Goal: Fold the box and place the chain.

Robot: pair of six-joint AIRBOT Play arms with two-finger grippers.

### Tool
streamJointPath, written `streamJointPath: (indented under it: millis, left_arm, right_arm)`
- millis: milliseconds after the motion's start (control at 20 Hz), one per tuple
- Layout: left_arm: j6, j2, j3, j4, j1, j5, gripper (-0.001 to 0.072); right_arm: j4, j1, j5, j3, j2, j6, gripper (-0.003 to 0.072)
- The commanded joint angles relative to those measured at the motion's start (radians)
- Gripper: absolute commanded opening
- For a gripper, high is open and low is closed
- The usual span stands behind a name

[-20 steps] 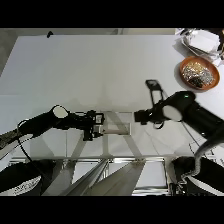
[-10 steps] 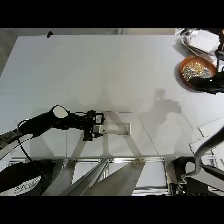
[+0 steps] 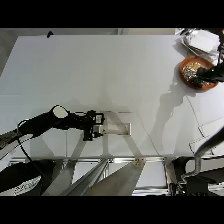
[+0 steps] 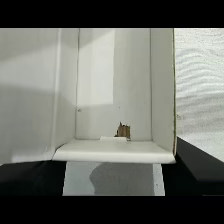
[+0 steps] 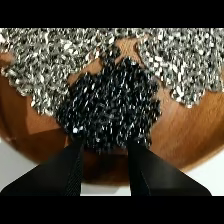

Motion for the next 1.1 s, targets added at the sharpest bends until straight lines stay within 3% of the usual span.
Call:
streamJointPath:
  millis: [0,300,450,550,750,1050]
  left_arm:
    - [0.000,0.000,0.000,0.000,0.000,0.000,0.0033]
    - [0.000,0.000,0.000,0.000,0.000,0.000,0.0033]
    - [0.000,0.000,0.000,0.000,0.000,0.000,0.0033]
    - [0.000,0.000,0.000,0.000,0.000,0.000,0.0033]
    - [0.000,0.000,0.000,0.000,0.000,0.000,0.0033]
    - [0.000,0.000,0.000,0.000,0.000,0.000,0.0033]
  right_arm:
    - [0.001,0.000,0.019,0.047,-0.069,-0.007,0.0265]
    - [0.007,0.000,0.060,0.047,-0.108,-0.008,0.0254]
    - [0.008,0.000,0.082,0.047,-0.108,-0.020,0.0009]
    - [-0.002,0.000,0.124,0.047,-0.082,-0.038,0.0014]
    - [-0.015,0.000,0.165,0.047,0.088,-0.060,0.0013]
    - [0.016,0.055,0.307,0.047,0.455,-0.112,0.0013]
